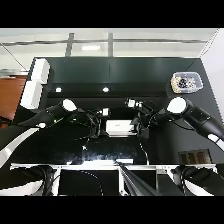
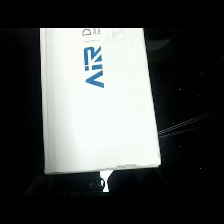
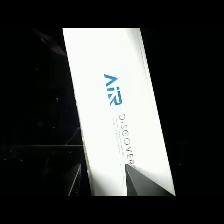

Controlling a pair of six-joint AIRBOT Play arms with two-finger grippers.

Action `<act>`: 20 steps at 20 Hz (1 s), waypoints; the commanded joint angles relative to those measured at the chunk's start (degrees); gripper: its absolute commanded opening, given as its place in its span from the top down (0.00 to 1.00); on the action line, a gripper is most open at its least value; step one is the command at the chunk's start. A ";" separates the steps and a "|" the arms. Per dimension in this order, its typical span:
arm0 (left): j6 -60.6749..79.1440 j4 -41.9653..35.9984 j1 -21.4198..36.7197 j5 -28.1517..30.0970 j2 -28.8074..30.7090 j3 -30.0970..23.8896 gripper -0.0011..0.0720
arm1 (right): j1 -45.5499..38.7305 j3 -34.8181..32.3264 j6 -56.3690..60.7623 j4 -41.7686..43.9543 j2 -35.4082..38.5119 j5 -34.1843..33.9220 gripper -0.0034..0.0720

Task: Fold the box and place the chain.

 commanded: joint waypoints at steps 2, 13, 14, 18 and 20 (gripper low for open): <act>-0.02 0.00 -0.02 0.07 -0.04 0.04 0.35 | -0.04 -0.02 9.29 0.26 4.13 1.92 0.54; -0.02 0.00 -0.02 0.07 -0.04 0.04 0.35 | -0.07 -5.09 38.75 15.06 0.90 -3.34 0.94; -0.02 0.00 -0.02 0.07 -0.04 0.04 0.35 | -0.07 -5.09 42.75 15.58 -0.59 -3.10 0.94; -0.02 0.00 -0.02 0.07 -0.04 0.04 0.35 | -0.07 -5.09 44.30 19.93 -5.14 -2.69 0.94; -0.04 0.00 -0.02 0.07 -0.04 0.04 0.35 | -0.04 -5.09 45.42 19.78 -6.71 -4.13 0.94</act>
